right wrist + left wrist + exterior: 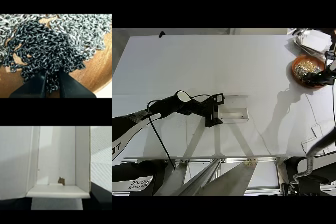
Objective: Fold the box and place the chain.
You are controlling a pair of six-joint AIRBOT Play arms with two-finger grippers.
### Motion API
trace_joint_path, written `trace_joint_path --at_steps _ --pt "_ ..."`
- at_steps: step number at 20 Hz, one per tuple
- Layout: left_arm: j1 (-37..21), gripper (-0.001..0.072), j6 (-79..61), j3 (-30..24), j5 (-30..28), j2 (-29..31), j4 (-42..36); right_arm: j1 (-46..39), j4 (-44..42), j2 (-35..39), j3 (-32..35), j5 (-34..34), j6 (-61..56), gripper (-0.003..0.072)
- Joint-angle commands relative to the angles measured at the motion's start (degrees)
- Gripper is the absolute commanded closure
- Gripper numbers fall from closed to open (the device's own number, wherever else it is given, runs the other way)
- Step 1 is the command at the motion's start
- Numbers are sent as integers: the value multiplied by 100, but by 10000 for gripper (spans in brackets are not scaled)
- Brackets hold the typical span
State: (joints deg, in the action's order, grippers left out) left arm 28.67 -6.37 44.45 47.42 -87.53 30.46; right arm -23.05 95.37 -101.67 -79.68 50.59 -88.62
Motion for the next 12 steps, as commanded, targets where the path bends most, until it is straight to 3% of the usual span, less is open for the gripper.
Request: trace_joint_path --at_steps 1,8,12 --pt "0 277 -2 -2 -2 -2 2 -4 2 120 -2 59 20 673" --pt "0 277 0 -2 -2 -2 2 -4 -22 1139 -11 35 380 673" --pt "0 277 -2 -2 -2 -2 2 -4 -391 1829 -11 444 772 673"
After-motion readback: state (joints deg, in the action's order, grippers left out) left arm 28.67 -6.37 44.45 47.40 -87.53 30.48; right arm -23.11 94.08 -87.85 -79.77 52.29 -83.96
